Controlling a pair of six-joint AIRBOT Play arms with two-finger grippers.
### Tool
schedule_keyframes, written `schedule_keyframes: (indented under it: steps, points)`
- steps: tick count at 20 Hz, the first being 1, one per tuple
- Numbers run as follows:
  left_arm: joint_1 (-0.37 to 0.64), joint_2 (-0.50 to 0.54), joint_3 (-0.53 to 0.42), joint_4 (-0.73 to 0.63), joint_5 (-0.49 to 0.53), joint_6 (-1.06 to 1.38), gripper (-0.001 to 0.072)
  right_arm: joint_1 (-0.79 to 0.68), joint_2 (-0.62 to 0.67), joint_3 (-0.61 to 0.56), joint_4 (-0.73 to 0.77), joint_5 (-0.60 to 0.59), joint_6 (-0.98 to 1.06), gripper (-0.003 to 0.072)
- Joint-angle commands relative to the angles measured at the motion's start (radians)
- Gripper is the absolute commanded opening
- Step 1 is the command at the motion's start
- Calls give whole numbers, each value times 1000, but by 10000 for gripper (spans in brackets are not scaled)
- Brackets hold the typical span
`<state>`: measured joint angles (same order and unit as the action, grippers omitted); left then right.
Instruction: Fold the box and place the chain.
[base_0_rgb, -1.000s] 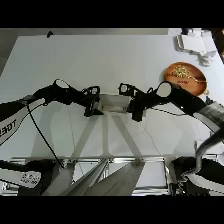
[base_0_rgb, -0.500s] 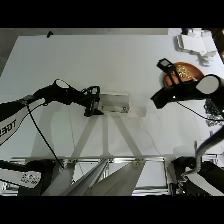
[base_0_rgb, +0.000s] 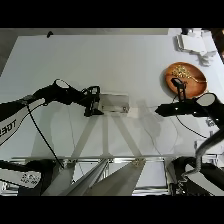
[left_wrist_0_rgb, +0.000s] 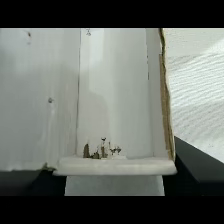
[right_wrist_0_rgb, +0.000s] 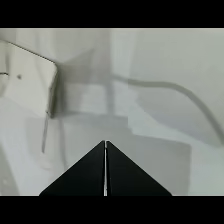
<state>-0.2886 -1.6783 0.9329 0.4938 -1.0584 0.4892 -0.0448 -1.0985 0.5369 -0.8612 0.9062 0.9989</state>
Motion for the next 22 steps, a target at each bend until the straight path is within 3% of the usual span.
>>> schedule_keyframes:
  steps: [1,8,18,19,21,22]
  points:
    - [0,1,0,0,0,0,318,37,-81,-33,183,-75,-42,6]
    - [0,1,0,0,0,0,318,140,-254,-33,449,-117,-169,4]
    - [0,1,0,0,0,0,318,192,-252,-31,720,31,-274,13]
    - [0,1,0,0,0,0,318,209,-252,-31,746,37,-273,38]
    - [0,1,0,0,0,0,318,232,-252,-31,765,31,-272,273]
    - [0,1,0,0,0,0,318,237,-252,-31,763,27,-272,276]
